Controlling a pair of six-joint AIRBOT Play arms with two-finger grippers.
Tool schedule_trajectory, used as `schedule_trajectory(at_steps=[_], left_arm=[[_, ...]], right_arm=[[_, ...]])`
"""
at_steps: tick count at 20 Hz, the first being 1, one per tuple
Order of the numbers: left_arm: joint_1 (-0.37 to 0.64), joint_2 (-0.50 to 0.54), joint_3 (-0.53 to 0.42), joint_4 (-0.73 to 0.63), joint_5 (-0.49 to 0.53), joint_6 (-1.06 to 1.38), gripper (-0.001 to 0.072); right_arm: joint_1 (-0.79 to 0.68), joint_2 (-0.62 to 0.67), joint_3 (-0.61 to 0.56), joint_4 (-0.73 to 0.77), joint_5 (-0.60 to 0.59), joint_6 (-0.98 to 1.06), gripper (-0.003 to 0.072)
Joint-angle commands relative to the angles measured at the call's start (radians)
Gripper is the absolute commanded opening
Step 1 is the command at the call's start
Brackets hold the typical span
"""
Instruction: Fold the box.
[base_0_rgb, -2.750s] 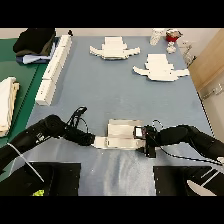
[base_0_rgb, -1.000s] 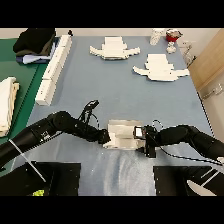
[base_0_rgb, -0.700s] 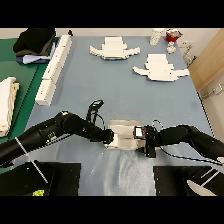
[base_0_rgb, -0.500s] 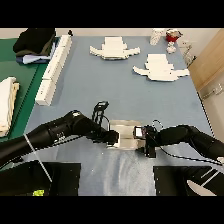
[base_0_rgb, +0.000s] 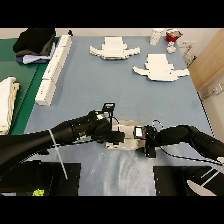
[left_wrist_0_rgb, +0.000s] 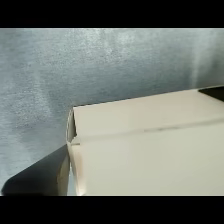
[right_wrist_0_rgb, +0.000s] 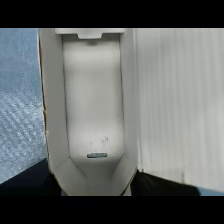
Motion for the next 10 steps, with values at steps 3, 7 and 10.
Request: schedule_trajectory(at_steps=[3,7,10], left_arm=[[-0.033,-0.114,0.105,0.086,-0.117,-0.091,0.0404],[-0.046,-0.173,0.152,0.113,-0.172,-0.093,0.0405],[-0.046,-0.180,0.152,0.114,-0.178,-0.092,0.0401]], right_arm=[[0.000,-0.001,0.000,0.000,0.000,0.000,0.0448],[0.000,0.000,0.000,0.000,0.000,0.000,0.0448],[0.000,-0.001,0.000,0.000,0.000,0.000,0.0448]])
